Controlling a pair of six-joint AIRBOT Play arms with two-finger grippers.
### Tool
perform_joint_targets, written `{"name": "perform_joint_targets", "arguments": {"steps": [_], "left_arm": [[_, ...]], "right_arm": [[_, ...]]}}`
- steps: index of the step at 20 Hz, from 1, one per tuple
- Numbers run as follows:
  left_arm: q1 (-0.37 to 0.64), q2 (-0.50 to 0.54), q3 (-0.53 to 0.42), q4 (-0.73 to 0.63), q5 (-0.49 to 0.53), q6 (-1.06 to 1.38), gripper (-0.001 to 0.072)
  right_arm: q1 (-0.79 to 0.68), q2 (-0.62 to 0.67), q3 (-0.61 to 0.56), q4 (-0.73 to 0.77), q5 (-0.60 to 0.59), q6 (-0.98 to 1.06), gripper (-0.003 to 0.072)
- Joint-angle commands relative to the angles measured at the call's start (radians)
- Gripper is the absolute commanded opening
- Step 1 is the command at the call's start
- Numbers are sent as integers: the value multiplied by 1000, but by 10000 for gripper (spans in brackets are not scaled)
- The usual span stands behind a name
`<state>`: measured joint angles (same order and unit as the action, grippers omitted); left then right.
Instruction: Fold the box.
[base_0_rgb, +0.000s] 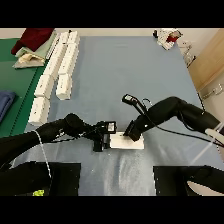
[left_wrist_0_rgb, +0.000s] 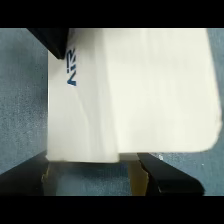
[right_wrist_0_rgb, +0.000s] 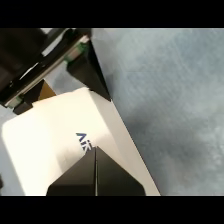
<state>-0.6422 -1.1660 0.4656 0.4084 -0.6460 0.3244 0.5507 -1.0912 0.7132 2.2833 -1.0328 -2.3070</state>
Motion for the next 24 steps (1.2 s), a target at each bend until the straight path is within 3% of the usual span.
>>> {"name": "perform_joint_targets", "arguments": {"steps": [1,4,6,8,10,12,14,15,24], "left_arm": [[0,0,0,0,0,0,469],[0,0,0,0,0,0,469],[0,0,0,0,0,0,469],[0,0,0,0,0,0,469],[0,0,0,0,0,0,469],[0,0,0,0,0,0,469],[0,0,0,0,0,0,469],[0,0,0,0,0,0,469],[0,0,0,0,0,0,469]], "right_arm": [[122,135,-132,-40,240,-54,4],[202,242,-232,-97,407,-77,4],[225,283,-239,-159,445,-77,35],[229,312,-237,-170,443,-100,187],[229,324,-238,-170,399,-181,469],[229,322,-238,-170,345,-265,597],[229,317,-238,-170,317,-348,617],[229,311,-238,-170,317,-382,679],[229,251,-238,-248,370,-454,650]]}}
